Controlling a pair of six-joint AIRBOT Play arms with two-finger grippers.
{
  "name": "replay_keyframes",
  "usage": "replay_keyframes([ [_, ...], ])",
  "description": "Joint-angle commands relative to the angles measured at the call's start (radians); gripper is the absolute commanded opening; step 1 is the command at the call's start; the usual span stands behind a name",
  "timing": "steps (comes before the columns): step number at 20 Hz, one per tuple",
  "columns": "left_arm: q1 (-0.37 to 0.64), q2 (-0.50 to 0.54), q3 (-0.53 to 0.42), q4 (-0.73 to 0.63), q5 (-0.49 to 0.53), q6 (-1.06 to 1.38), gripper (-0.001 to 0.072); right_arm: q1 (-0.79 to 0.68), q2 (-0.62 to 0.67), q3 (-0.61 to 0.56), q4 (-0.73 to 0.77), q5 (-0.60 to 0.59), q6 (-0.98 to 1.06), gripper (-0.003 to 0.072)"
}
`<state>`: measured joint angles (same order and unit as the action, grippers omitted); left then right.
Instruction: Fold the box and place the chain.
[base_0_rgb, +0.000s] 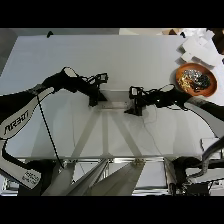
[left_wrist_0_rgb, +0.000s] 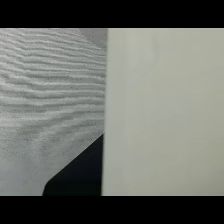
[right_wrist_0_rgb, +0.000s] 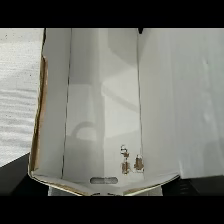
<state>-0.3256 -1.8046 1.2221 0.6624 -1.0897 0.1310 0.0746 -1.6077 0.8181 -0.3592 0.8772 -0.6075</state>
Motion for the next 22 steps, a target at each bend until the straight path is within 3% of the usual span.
replay_keyframes([
  [1,0.0,0.0,0.0,0.0,0.001,0.0,0.0014,0.001,0.0,0.0,0.0,0.003,0.0,0.069],
  [19,0.0,0.0,0.0,0.0,0.001,0.0,0.0014,0.001,0.0,0.0,-0.008,0.0,0.0,0.0634],
  [21,0.0,0.0,0.0,0.0,0.001,0.0,0.0014,0.001,0.0,0.0,-0.008,0.0,0.0,0.0432],
  [22,0.0,0.0,0.0,0.0,0.001,0.0,0.0014,0.001,0.0,0.0,-0.007,0.002,0.0,0.037],
])
